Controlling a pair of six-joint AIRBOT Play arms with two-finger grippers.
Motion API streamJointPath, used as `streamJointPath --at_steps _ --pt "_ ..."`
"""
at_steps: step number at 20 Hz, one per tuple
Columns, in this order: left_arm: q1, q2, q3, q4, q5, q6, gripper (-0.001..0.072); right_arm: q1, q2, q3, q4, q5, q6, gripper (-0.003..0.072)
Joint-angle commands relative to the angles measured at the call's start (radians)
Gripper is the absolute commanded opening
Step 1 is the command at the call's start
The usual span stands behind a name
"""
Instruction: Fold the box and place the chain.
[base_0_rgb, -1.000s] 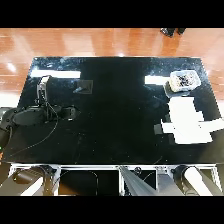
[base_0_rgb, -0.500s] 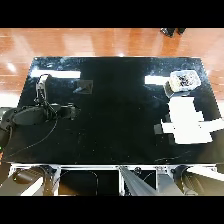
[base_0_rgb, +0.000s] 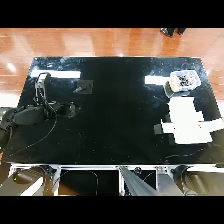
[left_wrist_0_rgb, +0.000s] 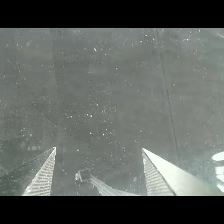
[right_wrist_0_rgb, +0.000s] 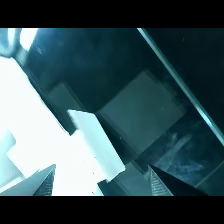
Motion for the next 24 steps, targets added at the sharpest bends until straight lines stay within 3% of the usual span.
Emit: streamJointPath --at_steps 1,12,15,16,18,19,24 --pt "0.0 0.0 0.001 0.0 -0.017 0.0 0.0618 0.034 -0.079 0.026 -0.016 0.032 0.019 0.072" --pt "0.0 0.0 0.001 -0.001 -0.021 0.0 0.0618 0.206 -0.138 0.043 -0.026 0.107 0.034 0.072" --pt "0.0 0.0 0.001 -0.003 -0.022 0.0 0.0618 0.23 -0.138 0.043 -0.129 0.132 0.062 0.072" --pt "0.0 0.0 0.001 -0.003 -0.022 0.0 0.0618 0.237 -0.137 0.043 -0.14 0.136 0.06 0.0617" --pt "0.0 0.0 0.001 -0.003 -0.023 0.0 0.0618 0.25 -0.131 0.043 -0.133 0.152 0.023 0.0168" --pt "0.0 0.0 0.001 -0.003 -0.023 0.0 0.0618 0.26 -0.123 0.043 -0.124 0.166 -0.011 0.0039" --pt "0.0 0.0 0.001 -0.003 -0.026 0.0 0.0618 0.319 -0.034 0.036 -0.018 0.15 -0.05 0.0033"
